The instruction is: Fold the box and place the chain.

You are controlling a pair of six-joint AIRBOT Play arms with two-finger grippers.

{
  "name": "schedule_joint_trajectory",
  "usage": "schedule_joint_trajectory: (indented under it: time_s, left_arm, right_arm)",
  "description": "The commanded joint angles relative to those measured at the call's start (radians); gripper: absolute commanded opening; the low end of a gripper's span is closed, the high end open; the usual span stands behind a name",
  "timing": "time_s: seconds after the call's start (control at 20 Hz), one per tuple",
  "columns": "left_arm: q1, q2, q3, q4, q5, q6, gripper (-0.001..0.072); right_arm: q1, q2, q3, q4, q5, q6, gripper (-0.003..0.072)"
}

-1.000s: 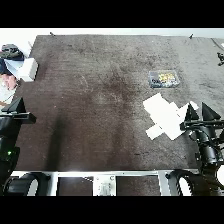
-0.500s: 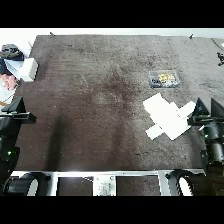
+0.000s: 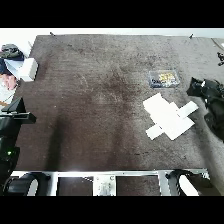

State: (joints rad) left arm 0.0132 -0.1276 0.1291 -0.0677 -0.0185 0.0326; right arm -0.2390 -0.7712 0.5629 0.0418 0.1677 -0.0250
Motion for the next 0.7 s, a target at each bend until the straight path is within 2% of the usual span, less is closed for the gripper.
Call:
schedule_joint_trajectory:
  time_s: [0.0,0.15,0.3,0.5,0.55,0.65]
  left_arm:
    - [0.0,0.0,0.0,0.0,0.0,-0.002,0.0013]
    - [0.0,0.0,0.0,0.0,0.0,-0.002,0.0013]
    - [0.0,0.0,0.0,0.0,0.0,-0.002,0.0013]
    - [0.0,0.0,0.0,0.0,0.0,-0.002,0.0013]
    - [0.0,0.0,0.0,0.0,0.0,-0.002,0.0013]
    - [0.0,0.0,0.0,0.0,0.0,-0.002,0.0013]
  right_arm:
    - [-0.232,-0.302,0.201,-0.308,0.595,0.356,0.0539]
    - [-0.377,-0.457,0.383,-0.637,0.849,0.632,0.0538]
    - [-0.456,-0.61,0.631,-0.877,1.093,0.722,0.0538]
    - [-0.468,-0.796,0.932,-1.081,1.223,0.752,0.0536]
    - [-0.468,-0.842,0.993,-1.111,1.253,0.751,0.0483]
    - [-0.467,-0.922,1.076,-1.156,1.285,0.751,0.0476]
